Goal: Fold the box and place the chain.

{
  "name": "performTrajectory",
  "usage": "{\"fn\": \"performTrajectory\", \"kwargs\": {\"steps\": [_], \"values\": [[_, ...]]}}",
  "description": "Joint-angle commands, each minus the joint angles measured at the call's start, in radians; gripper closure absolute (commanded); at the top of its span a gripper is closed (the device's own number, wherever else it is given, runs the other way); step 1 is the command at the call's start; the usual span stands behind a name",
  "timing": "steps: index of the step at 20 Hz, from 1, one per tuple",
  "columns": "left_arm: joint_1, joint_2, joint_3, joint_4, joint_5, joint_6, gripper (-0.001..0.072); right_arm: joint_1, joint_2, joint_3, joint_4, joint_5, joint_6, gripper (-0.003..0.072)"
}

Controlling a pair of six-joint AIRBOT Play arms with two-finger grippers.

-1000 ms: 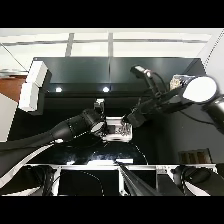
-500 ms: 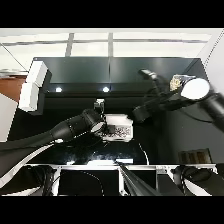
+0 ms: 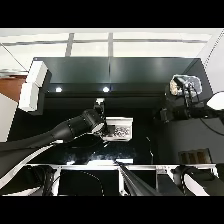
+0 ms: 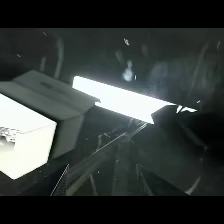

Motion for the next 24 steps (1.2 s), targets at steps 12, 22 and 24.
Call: {"fn": "performTrajectory", "kwargs": {"steps": [12,22,24], "values": [[0.005,0.212,0.198,0.087,-0.421,0.566,0.0297,-0.023,0.007,-0.098,0.061,-0.042,-0.007,0.0200],[0.829,0.678,-0.248,-0.776,-0.226,1.519,0.0286,-0.023,0.007,-0.098,0.061,-0.050,-0.007,0.0200],[0.953,0.642,-0.372,-1.001,-0.207,1.881,0.0024,-0.023,0.007,-0.098,0.062,-0.051,-0.007,0.0200]]}}
